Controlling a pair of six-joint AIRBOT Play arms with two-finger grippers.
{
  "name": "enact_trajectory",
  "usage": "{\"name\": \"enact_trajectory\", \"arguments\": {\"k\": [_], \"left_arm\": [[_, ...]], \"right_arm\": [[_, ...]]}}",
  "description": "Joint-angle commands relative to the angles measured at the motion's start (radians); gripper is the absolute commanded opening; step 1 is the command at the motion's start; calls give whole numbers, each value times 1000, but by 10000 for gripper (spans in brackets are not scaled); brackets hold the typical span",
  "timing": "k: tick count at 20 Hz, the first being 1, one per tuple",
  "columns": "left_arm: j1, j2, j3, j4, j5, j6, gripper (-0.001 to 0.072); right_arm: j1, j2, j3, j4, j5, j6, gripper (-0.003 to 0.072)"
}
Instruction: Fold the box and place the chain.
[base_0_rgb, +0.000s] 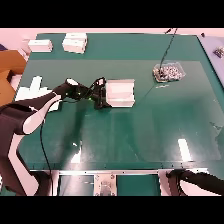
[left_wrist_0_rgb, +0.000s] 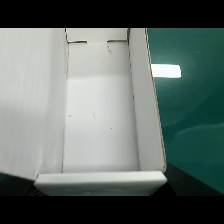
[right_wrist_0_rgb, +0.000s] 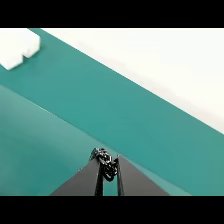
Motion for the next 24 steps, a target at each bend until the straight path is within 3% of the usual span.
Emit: {"name": "enact_trajectory", "arguments": {"k": [1, 5, 10, 19, 24], "left_arm": [[0, -1, 0, 0, 0, 0, 525], [0, -1, 0, 0, 0, 0, 525], [0, -1, 0, 0, 0, 0, 525], [0, -1, 0, 0, 0, 0, 525], [0, -1, 0, 0, 0, 0, 525]], "right_arm": [[103, 22, 1, 3, 22, 10, 10], [157, 21, -17, 4, 106, 67, 10], [180, 21, -142, 89, 169, 117, 10], [228, 21, -366, 191, 134, 134, 10], [228, 21, -491, 240, 16, 130, 10]]}}
